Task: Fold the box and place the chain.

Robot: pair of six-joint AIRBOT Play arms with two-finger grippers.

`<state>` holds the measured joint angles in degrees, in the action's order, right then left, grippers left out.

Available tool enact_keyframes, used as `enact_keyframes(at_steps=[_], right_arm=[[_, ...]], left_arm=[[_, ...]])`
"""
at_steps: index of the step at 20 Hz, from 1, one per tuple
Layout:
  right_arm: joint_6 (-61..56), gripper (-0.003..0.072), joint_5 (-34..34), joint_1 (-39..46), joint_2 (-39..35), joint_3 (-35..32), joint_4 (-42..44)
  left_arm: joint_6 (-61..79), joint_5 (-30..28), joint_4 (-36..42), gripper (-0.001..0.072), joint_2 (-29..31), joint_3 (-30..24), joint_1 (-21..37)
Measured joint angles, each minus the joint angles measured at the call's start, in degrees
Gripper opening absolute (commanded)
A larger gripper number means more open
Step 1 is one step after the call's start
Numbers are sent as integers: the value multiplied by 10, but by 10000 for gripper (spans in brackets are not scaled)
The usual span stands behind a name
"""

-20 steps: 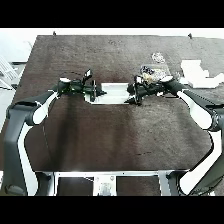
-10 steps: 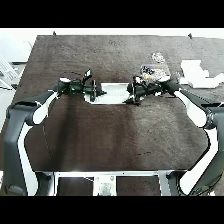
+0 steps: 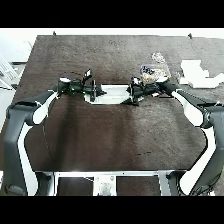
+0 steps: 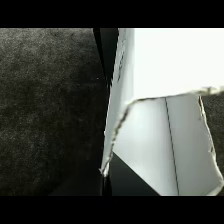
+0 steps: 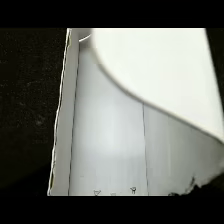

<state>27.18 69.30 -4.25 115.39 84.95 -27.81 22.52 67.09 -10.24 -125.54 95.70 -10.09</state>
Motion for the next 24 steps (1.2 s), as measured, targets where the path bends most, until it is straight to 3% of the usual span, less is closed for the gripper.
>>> enact_keyframes(at_steps=[24], right_arm=[[5, 636, 5, 0, 16, 3, 21]], left_arm=[[0, 0, 0, 22, 0, 0, 0]])
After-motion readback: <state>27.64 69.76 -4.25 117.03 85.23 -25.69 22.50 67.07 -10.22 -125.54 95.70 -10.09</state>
